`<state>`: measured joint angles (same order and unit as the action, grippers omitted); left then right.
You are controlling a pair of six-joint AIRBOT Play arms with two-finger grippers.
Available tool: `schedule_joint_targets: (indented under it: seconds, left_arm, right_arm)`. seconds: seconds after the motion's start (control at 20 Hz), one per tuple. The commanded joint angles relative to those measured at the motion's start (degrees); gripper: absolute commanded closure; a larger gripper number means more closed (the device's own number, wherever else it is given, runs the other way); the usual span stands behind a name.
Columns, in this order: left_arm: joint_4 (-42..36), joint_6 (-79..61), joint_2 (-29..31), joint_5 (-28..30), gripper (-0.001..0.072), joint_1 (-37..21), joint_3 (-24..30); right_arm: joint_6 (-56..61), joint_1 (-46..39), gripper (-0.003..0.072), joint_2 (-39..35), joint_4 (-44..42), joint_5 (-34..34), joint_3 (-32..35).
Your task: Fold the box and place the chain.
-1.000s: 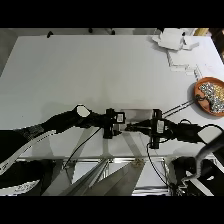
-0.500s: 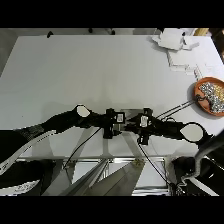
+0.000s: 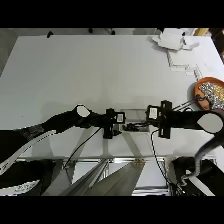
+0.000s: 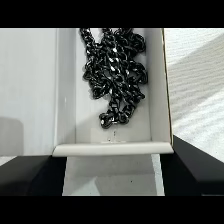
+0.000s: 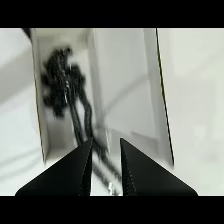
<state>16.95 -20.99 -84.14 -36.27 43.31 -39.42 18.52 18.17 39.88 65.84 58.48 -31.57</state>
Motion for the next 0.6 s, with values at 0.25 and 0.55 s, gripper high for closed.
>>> schedule_joint_targets:
  seconds: [0.25,0.55]
  left_arm:
    - [0.02,-0.02,0.04,0.02,0.0435,0.0,0.0]
    - [0.0,-0.02,0.04,0.02,0.0435,0.0,0.0]
  right_arm:
    - [-10.69,-14.84,0.0517,6.84,5.07,5.6,-0.57]
    - [-14.6,-14.84,0.0517,16.63,9.35,-1.92,-0.57]
